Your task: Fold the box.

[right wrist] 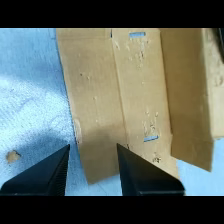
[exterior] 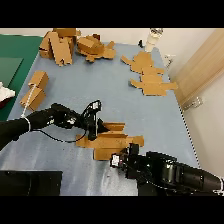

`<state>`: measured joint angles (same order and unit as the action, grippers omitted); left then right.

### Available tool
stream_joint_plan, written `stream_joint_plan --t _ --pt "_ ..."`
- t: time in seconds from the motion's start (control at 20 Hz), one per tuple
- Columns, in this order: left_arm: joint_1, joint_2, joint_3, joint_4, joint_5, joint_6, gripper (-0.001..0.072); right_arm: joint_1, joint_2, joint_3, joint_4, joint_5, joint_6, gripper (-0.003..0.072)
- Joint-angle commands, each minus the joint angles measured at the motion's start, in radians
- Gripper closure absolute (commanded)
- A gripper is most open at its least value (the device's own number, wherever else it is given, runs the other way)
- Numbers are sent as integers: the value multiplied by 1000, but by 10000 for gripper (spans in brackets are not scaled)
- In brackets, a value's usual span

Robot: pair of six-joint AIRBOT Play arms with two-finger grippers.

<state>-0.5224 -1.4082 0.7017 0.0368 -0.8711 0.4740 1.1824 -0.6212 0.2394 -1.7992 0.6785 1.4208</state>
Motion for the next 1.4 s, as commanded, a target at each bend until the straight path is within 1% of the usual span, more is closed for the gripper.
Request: stream_joint_plan --t 0.0,0.15,0.55,0.85,1.1,1.25,1.35 --pt "0 -1 0 0 0 0 695 -1 -43 -6 -4 -46 -20 217" --pt "0 -1 0 0 0 0 695 -1 -56 -6 -28 -76 -20 218" --pt "0 -1 0 0 0 0 695 -1 -48 19 -135 -77 -19 218" --pt "0 -1 0 0 0 0 695 -3 -44 19 -152 -77 -19 217" --pt "0 -1 0 0 0 0 695 -3 -46 19 -98 -74 -19 218" --pt "0 -1 0 0 0 0 695 -3 -46 19 -167 -74 -19 217" --pt "0 -1 0 0 0 0 695 -3 -45 19 -187 -72 -19 218"
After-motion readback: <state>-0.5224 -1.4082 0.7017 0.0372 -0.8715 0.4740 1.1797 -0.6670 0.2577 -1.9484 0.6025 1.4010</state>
